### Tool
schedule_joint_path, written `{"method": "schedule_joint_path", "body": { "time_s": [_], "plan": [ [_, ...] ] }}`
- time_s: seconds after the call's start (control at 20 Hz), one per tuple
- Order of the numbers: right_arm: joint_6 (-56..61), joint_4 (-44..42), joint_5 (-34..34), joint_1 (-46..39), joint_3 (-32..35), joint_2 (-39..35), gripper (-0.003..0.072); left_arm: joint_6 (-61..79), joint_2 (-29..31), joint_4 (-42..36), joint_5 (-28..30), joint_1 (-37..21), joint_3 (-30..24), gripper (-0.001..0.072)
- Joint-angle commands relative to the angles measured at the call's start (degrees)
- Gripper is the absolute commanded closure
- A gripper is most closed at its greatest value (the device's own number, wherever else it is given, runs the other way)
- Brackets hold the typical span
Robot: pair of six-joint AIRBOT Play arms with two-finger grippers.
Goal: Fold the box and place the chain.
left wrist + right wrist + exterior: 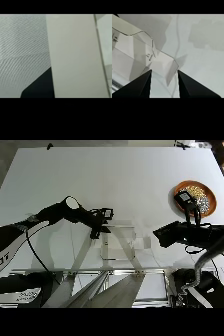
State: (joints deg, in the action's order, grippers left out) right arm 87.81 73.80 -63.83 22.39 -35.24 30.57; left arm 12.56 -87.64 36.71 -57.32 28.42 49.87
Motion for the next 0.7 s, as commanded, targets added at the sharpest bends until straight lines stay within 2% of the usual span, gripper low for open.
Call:
{"method": "schedule_joint_path", "body": {
  "time_s": [0.0, 0.15, 0.35, 0.65],
  "plan": [
    [0.0, 0.0, 0.0, 0.0, 0.0, 0.0, 0.0327, 0.2, 1.2, -0.2, 8.2, 2.0, 0.0, 0.0708],
    [0.0, 0.1, 0.0, 0.0, 0.0, 0.0, 0.0327, 1.6, 1.7, -0.3, 10.9, 4.0, 0.0, 0.0708],
    [0.1, 1.4, 0.0, 0.0, 0.0, 0.0, 0.0327, 1.8, 1.7, -5.0, 11.2, 3.9, 0.0, 0.0707],
    [0.1, 1.5, 0.0, 0.0, 0.0, 0.0, 0.0327, 2.0, 1.7, -4.9, 11.3, 3.9, 0.0, 0.0703]
  ]
}}
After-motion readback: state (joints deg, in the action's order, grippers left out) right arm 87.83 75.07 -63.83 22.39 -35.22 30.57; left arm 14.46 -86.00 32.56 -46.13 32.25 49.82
